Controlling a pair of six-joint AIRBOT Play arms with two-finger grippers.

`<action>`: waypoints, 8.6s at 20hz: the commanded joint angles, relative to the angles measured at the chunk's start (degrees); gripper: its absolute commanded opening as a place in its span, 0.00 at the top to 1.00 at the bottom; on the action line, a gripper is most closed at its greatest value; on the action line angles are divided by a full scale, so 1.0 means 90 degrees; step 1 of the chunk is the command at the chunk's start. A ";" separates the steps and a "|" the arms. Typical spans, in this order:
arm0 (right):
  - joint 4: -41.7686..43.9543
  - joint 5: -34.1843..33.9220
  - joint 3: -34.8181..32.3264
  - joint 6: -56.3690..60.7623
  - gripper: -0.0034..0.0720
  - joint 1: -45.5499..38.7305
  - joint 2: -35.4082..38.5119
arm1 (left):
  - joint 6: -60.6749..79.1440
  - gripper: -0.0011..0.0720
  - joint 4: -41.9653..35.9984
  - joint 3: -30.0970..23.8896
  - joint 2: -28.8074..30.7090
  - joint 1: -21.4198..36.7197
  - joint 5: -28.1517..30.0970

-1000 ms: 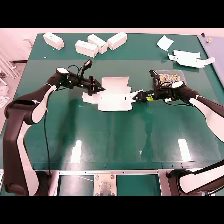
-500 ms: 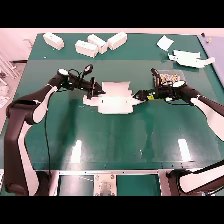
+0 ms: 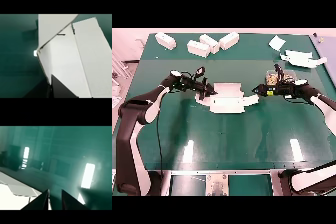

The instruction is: Fold the box and place the chain.

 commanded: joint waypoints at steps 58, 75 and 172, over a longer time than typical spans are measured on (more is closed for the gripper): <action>-0.2807 -0.2106 -0.2664 -0.3806 0.07 0.2931 0.3113 | -0.0019 0.96 0.0039 -0.0002 -0.0002 0.0002 -0.0168; -0.2487 -0.4148 -0.2914 -0.4187 0.07 0.3514 0.2475 | -0.0019 0.96 0.0036 -0.0002 -0.0002 0.0002 -0.0170; -0.0323 0.1515 0.1202 -0.7881 0.10 0.1258 -0.1251 | -0.0019 0.96 0.0034 -0.0002 -0.0002 0.0002 -0.0165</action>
